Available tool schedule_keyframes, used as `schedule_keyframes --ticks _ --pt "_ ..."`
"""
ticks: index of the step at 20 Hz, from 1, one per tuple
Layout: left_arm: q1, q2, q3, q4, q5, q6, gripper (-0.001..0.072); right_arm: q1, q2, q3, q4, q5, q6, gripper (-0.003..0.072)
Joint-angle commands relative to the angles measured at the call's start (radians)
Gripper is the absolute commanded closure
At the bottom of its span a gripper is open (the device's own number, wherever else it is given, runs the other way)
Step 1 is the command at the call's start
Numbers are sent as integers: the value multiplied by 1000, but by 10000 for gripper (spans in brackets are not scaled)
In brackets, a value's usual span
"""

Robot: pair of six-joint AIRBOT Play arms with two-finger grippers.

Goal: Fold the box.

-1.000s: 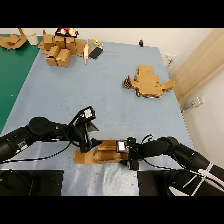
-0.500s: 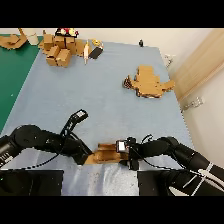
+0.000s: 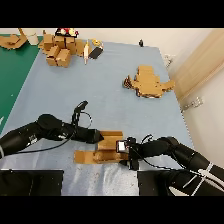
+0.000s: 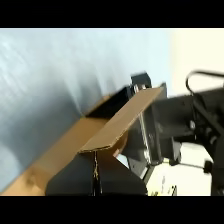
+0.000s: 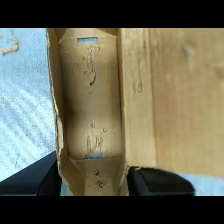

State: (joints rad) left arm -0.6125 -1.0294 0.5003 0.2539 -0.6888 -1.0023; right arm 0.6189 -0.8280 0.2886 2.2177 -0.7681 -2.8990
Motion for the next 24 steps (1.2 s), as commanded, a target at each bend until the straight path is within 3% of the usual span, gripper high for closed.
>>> schedule_keyframes --ticks 1,3,6,14,18,24 --pt "73 -87 20 -45 -50 98 698 0 0 1 0 0 0 200" --pt "48 -140 20 -44 -100 99 698 0 0 1 0 0 0 200" --pt "-7 -195 20 -45 -79 109 698 0 0 1 0 0 0 200" --pt "19 -200 28 -52 -92 130 699 0 0 1 0 0 0 200" --pt "92 0 38 27 -122 259 700 0 0 1 0 0 0 200" --pt "94 438 -46 562 -122 291 698 0 0 1 0 0 0 200"
